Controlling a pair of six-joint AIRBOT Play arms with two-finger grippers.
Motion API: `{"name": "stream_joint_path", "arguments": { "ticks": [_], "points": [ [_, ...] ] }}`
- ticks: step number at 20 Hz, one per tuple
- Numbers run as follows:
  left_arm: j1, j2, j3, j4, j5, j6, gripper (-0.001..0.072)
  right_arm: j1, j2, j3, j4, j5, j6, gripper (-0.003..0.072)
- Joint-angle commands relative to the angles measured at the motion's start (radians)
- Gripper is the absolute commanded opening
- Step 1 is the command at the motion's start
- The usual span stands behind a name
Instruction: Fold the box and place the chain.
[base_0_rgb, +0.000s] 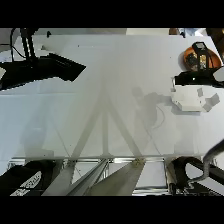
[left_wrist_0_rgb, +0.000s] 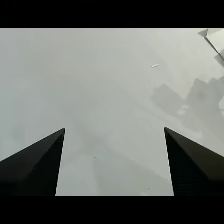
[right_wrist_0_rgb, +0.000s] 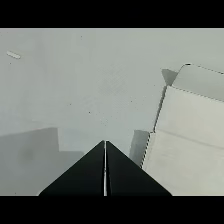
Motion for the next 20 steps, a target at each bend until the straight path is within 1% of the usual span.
{"name": "stream_joint_path", "arguments": {
  "ticks": [1,8,13,16,20],
  "points": [
    [0.000,0.000,-0.001,0.000,0.000,0.000,0.0696,0.000,-0.001,0.000,0.000,-0.001,0.000,0.0011],
    [0.000,-0.001,-0.001,0.000,-0.002,0.000,0.0696,0.000,-0.002,0.000,0.001,-0.008,0.000,0.0011],
    [0.000,-0.001,-0.001,0.000,-0.002,0.001,0.0696,0.000,-0.002,0.000,0.032,-0.087,0.002,0.0010],
    [0.000,-0.001,-0.001,0.000,-0.002,0.000,0.0696,0.000,-0.001,0.000,0.071,-0.084,0.003,0.0010],
    [0.000,-0.001,-0.001,0.000,-0.002,0.000,0.0696,0.000,-0.001,0.000,0.076,-0.061,0.004,0.0011]
  ]
}}
